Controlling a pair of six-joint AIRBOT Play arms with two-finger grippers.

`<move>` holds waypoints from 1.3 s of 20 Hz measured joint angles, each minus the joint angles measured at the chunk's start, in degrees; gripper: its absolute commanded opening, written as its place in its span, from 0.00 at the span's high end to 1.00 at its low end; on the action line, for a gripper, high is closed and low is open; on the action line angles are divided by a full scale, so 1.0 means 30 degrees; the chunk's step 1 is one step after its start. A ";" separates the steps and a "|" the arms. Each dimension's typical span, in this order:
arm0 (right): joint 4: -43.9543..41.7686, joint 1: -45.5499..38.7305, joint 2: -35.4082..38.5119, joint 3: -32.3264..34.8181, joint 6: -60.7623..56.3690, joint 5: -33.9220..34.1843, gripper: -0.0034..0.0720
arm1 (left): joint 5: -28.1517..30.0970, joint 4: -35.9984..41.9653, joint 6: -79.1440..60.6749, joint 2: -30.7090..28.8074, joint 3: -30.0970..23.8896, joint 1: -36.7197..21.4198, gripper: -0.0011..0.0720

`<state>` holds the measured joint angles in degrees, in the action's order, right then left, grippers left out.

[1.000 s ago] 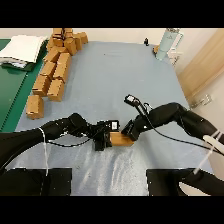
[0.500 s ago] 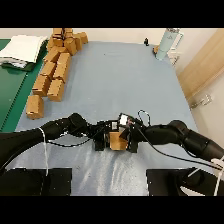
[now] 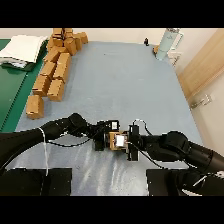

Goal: Fold the box.

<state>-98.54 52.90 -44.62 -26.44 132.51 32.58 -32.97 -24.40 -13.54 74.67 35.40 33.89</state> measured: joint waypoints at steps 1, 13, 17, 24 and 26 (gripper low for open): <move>0.0138 0.0102 0.0029 0.0015 0.0080 0.0029 0.44 | 0.0000 0.0000 0.0000 0.0000 0.0000 0.0000 0.35; 0.1858 0.0357 -0.1035 0.0058 0.1144 -0.1056 0.15 | 0.0000 -0.0007 0.0007 0.0000 0.0000 0.0000 0.35; 0.2018 0.0372 -0.1166 0.0058 0.1195 -0.0925 0.19 | 0.0000 -0.0007 0.0007 0.0000 0.0000 0.0000 0.35; 0.2521 0.0386 -0.1195 0.0051 0.1224 -0.0852 0.51 | -0.0007 0.0000 0.0007 0.0007 0.0000 0.0000 0.35; 0.2594 0.0393 -0.1195 0.0051 0.1224 -0.0852 0.62 | 0.0000 0.0000 0.0007 0.0007 0.0000 0.0000 0.35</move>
<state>-90.76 54.08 -48.21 -26.28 136.18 30.02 -32.97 -24.40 -13.52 74.70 35.40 33.89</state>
